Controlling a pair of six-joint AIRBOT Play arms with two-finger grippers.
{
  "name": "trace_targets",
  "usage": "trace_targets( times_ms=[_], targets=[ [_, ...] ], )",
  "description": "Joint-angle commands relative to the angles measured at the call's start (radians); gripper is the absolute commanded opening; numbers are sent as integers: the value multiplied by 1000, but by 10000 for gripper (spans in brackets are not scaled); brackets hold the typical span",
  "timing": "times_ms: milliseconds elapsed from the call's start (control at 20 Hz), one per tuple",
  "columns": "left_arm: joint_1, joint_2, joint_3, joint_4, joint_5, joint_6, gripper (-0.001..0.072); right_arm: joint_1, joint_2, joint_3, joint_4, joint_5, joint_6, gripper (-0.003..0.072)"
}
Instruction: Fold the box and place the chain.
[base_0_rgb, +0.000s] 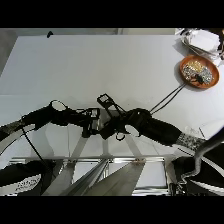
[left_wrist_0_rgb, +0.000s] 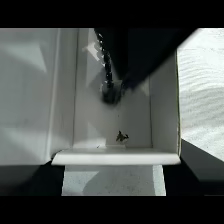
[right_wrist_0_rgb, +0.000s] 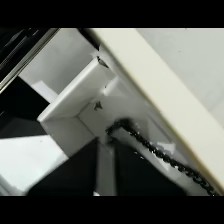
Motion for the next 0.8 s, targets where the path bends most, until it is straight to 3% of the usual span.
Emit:
trace_targets(
  times_ms=[0, 150, 400, 550, 750],
  targets=[
    [0, 1, 0, 0, 0, 0, 273, -2, -17, -3, 5, -23, 2, 225],
    [0, 1, 0, 0, -1, 0, 273, -26, 0, 5, 21, 8, 2, 225],
    [0, 1, 0, 0, -2, 0, 273, -153, 224, 59, -34, 263, -1, 221],
    [0, 1, 0, 0, -2, 0, 273, -299, 389, 58, -138, 423, 2, 218],
    [0, 1, 0, 0, -2, 0, 273, -523, 449, 58, -184, 572, -11, 218]
  ],
)
